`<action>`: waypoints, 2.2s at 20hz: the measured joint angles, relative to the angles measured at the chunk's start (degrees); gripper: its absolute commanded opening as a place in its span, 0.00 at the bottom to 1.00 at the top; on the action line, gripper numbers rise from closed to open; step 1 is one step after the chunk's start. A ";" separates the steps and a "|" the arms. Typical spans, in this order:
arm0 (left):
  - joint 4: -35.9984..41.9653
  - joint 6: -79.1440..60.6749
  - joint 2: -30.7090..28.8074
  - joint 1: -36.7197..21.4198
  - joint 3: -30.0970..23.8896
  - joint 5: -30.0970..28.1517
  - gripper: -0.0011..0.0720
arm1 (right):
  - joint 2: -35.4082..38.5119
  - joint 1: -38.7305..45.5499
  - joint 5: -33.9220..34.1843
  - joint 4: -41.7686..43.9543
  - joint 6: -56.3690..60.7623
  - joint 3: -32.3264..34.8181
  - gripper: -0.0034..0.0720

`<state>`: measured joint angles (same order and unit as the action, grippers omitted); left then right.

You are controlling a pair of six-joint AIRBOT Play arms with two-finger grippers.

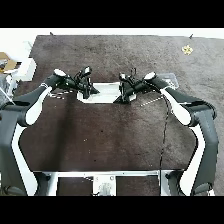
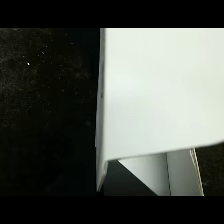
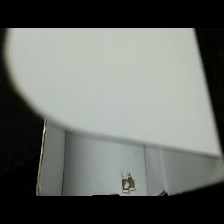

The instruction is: Fold the box and place the chain.

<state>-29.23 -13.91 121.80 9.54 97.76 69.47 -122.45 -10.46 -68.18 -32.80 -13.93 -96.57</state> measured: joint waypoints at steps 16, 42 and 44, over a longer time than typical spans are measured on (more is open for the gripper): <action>1.68 0.44 -1.86 -1.14 0.33 2.14 0.49 | -0.07 -0.09 0.31 0.17 0.07 0.02 0.63; 8.57 22.01 -5.81 -1.42 1.66 0.57 0.03 | -0.07 -0.09 0.07 0.00 0.02 0.02 0.63; 8.26 22.53 -5.79 -1.38 1.51 -3.41 0.03 | -0.07 -0.07 0.07 0.02 0.02 0.02 0.63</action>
<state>-20.97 8.62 116.01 8.16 99.26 66.06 -122.52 -10.52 -68.12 -32.77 -13.91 -96.55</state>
